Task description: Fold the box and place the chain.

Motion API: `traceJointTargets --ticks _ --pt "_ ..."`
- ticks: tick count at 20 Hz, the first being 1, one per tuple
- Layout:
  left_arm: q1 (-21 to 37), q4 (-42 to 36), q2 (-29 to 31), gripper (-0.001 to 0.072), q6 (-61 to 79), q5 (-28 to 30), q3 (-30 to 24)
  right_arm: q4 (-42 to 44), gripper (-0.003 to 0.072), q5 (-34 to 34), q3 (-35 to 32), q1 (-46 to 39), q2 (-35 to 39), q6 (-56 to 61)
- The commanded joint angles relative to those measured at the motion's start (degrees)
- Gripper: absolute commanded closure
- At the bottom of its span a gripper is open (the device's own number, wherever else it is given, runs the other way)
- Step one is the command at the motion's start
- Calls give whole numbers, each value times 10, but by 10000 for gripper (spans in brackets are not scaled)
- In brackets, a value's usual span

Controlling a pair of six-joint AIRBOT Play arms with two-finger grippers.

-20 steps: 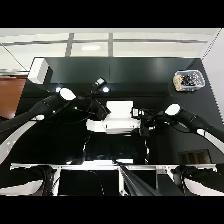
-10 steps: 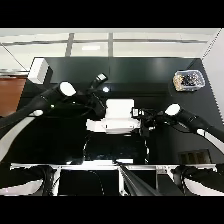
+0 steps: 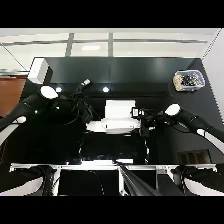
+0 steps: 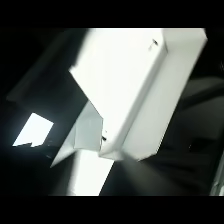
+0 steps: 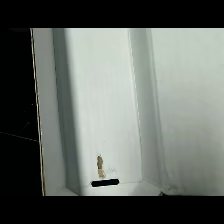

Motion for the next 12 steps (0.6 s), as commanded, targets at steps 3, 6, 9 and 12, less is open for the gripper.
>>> traceJointTargets --ticks 3,6,9,12 --pt "-31 56 1 1 208 35 -25 0 497 -1 0 1 0 0" --pt "-56 54 1 2 231 78 -25 0 497 -1 0 1 0 0" --pt "-93 86 -1 22 256 89 -25 0 497 -1 0 1 0 0" --pt "-104 83 -4 143 252 89 -25 0 497 -1 0 1 0 0"
